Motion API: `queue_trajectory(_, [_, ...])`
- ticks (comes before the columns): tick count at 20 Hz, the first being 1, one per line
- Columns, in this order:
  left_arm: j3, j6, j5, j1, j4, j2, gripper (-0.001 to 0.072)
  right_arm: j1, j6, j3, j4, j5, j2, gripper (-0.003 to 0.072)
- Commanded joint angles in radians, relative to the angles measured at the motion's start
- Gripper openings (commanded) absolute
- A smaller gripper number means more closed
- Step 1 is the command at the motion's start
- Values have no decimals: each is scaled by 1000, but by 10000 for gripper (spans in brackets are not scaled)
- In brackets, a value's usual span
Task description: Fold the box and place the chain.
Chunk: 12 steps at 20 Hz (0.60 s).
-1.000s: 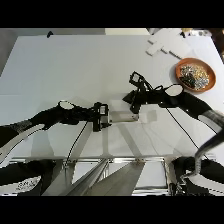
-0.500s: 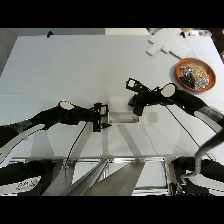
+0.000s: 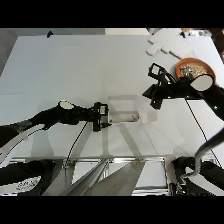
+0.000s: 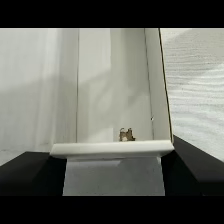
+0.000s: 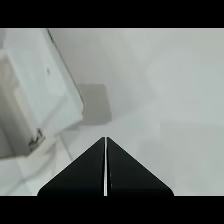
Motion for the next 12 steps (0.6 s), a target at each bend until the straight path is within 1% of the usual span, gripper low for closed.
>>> queue_trajectory(1, [0,0,-1,0,1,0,63,-48,-110,-15,-63,101,9,121])
queue_trajectory(3, [0,0,-1,0,1,0,63,-45,-270,-59,-41,100,7,157])
queue_trajectory(5, [0,0,-1,0,1,0,63,-25,-384,-112,-31,87,-10,166])
queue_trajectory(6, [0,0,-1,0,1,0,63,-10,-438,-139,-30,65,-19,207])
queue_trajectory(7, [0,0,-1,0,1,0,63,10,-483,-165,-24,37,-27,271])
queue_trajectory(8, [0,0,-2,0,1,0,63,33,-526,-183,-17,10,-35,295])
queue_trajectory(9, [0,0,-2,0,1,0,63,55,-556,-192,-12,-5,-46,293])
queue_trajectory(12, [0,0,-2,0,1,0,63,90,-602,-193,-4,-20,-84,257])
